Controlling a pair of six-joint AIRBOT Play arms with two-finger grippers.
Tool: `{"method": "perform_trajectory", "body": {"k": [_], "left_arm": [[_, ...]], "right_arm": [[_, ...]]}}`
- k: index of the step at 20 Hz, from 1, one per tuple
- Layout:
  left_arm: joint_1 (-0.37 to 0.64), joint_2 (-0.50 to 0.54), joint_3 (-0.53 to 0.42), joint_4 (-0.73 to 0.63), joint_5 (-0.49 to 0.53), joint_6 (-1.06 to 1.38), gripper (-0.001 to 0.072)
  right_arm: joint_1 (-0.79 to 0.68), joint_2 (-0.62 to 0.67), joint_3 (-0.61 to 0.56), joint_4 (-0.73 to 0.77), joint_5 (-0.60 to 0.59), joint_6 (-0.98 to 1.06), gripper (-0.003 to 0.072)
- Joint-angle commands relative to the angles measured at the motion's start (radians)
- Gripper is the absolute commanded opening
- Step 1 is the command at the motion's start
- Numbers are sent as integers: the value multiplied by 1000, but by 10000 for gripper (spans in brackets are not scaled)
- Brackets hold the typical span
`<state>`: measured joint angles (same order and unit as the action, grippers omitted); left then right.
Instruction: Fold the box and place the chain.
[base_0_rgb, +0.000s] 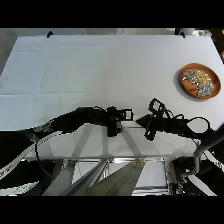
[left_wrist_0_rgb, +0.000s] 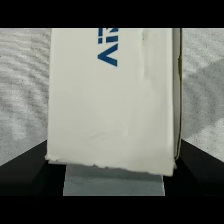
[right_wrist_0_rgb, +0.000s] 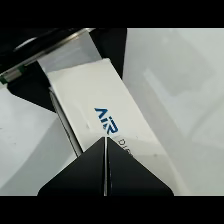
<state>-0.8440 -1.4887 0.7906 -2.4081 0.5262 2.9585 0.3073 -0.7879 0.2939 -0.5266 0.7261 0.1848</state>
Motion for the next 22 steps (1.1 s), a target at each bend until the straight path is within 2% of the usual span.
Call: {"method": "perform_trajectory", "body": {"k": [1,5,9,17,22], "left_arm": [[1,0,1,1,0,0,255],[1,0,1,1,0,0,255],[1,0,1,1,0,0,255],[1,0,1,1,0,0,255],[1,0,1,1,0,0,255]], "right_arm": [[0,-40,-10,8,7,-8,14],[0,-50,-40,8,13,-11,14],[0,-50,-81,9,-44,-11,14],[0,-49,-84,13,-82,-11,14],[0,49,-61,87,-114,-65,14]]}}
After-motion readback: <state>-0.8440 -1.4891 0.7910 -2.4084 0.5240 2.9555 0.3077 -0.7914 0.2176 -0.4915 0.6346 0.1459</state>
